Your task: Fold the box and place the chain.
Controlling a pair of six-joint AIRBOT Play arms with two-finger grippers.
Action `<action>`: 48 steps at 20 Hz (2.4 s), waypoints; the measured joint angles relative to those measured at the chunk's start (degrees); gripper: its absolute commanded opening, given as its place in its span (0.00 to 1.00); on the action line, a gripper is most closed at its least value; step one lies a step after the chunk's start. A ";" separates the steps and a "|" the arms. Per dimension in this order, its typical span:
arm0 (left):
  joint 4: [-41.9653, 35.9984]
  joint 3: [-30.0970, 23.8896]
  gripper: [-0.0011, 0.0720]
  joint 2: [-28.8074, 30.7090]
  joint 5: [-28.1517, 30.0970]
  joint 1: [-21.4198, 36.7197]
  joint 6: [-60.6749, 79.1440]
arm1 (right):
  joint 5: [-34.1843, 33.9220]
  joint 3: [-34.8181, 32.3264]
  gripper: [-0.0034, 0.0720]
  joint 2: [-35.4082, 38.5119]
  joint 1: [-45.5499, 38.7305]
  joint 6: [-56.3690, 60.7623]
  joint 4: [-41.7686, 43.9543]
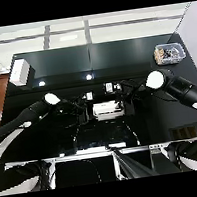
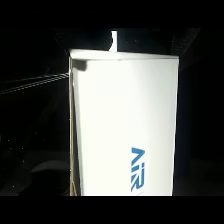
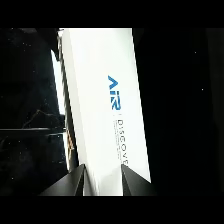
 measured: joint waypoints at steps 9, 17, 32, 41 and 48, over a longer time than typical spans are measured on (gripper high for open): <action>0.02 0.00 0.56 0.00 0.07 0.00 0.00 | 0.15 0.02 0.37 -0.28 0.11 -0.02 0.48; 0.02 0.00 0.56 0.00 0.04 0.00 0.04 | 1.16 0.00 0.37 -0.39 0.11 -0.02 0.81; 0.02 -0.02 0.56 0.00 0.11 0.00 0.00 | 2.12 0.00 0.47 -1.11 0.11 0.00 0.81; 0.00 -0.02 0.56 0.00 0.15 0.00 0.00 | 3.04 0.02 0.47 -2.12 0.11 0.00 1.07; 0.02 -0.02 0.56 0.00 0.15 0.00 0.02 | 3.37 0.02 0.47 -3.04 0.11 -0.02 1.07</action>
